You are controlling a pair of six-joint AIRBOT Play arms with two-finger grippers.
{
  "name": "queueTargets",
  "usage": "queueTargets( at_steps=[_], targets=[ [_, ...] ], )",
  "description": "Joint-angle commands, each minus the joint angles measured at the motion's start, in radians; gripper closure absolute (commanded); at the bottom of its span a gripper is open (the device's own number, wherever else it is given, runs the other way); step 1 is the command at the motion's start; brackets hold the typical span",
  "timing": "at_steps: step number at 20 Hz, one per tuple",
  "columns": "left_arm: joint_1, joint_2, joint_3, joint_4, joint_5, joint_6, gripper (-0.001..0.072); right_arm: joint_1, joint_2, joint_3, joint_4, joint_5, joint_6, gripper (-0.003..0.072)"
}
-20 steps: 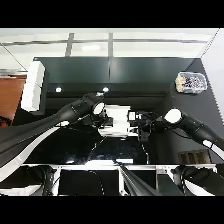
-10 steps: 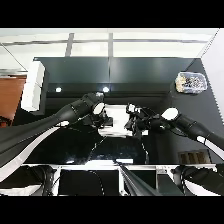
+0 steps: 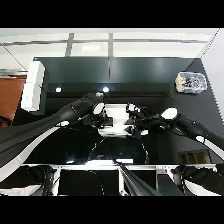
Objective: Fold the box and place the chain.
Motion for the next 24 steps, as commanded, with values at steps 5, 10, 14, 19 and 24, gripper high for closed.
queueTargets(
  at_steps=[5, 10, 14, 19, 24],
  targets=[
    [0.000, -0.001, 0.001, 0.000, 0.000, 0.003, 0.0683, 0.000, 0.000, 0.001, 0.001, 0.018, 0.005, 0.0558],
    [0.000, -0.001, 0.001, 0.000, 0.000, 0.003, 0.0684, -0.033, 0.027, 0.005, -0.005, 0.070, 0.343, 0.0677],
    [0.000, -0.001, 0.001, 0.000, 0.000, 0.003, 0.0684, -0.253, 0.213, 0.074, -0.225, 0.247, 0.738, 0.0678],
    [0.000, -0.001, 0.001, 0.000, 0.000, 0.003, 0.0684, -0.665, 0.370, 0.052, -0.657, 0.261, 1.318, 0.0677],
    [0.000, -0.001, 0.001, 0.000, 0.000, 0.003, 0.0684, -0.667, 0.299, -0.135, -0.442, 0.325, 1.335, 0.0677]
  ],
)
